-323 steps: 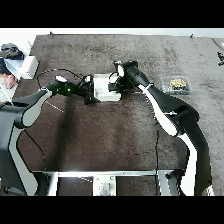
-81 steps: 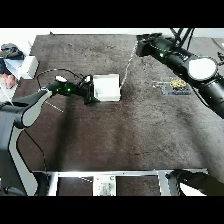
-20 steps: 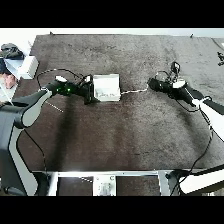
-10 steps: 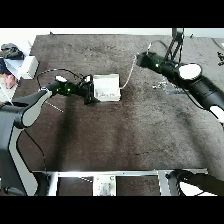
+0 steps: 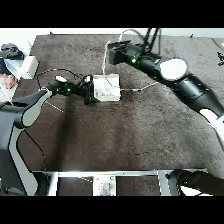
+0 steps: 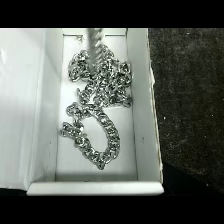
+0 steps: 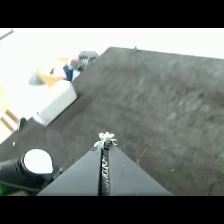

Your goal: Fold the box and place the chain.

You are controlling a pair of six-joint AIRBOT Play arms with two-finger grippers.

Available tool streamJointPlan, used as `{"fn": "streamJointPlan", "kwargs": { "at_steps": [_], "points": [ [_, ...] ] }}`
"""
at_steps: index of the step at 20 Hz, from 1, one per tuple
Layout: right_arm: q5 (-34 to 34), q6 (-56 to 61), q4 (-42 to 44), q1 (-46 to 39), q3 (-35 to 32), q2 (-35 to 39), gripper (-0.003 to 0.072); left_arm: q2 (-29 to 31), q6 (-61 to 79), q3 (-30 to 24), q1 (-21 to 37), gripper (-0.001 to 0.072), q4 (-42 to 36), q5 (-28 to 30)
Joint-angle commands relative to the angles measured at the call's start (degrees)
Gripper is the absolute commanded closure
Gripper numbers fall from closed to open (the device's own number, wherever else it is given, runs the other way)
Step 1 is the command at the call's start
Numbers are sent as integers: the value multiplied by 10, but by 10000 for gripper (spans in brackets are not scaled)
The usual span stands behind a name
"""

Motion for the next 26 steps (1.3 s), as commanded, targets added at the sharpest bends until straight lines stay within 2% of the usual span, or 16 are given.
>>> {"fn": "streamJointPlan", "kwargs": {
  "at_steps": [1,5,6,7,8,9,11,13,17,20,21,22,26],
  "points": [
    [13,2,-2,22,4,-46,694,0,0,0,0,243,0,0],
    [24,9,-6,16,-16,-76,693,0,0,0,0,243,0,0],
    [25,9,-6,7,-27,-75,664,0,0,0,0,243,0,0],
    [32,10,-6,-9,-38,-73,449,0,0,0,0,243,0,0],
    [49,12,-7,-29,-49,-70,351,0,0,0,0,243,0,0],
    [69,19,-12,-57,-63,-61,421,0,0,0,0,243,0,0],
    [99,35,-15,-124,-102,-37,426,0,0,0,0,243,0,0],
    [101,64,-33,-197,-150,-17,425,0,0,0,0,243,0,0],
    [87,130,-62,-319,-207,-31,425,0,0,0,0,243,0,0],
    [35,129,-58,-340,-206,-71,415,0,0,0,0,243,0,0],
    [11,130,-53,-340,-206,-84,356,0,0,0,0,243,0,0],
    [-2,129,-49,-340,-204,-96,354,0,0,0,0,243,0,0],
    [-6,132,-49,-339,-163,-155,353,0,0,0,0,243,0,0]
  ]
}}
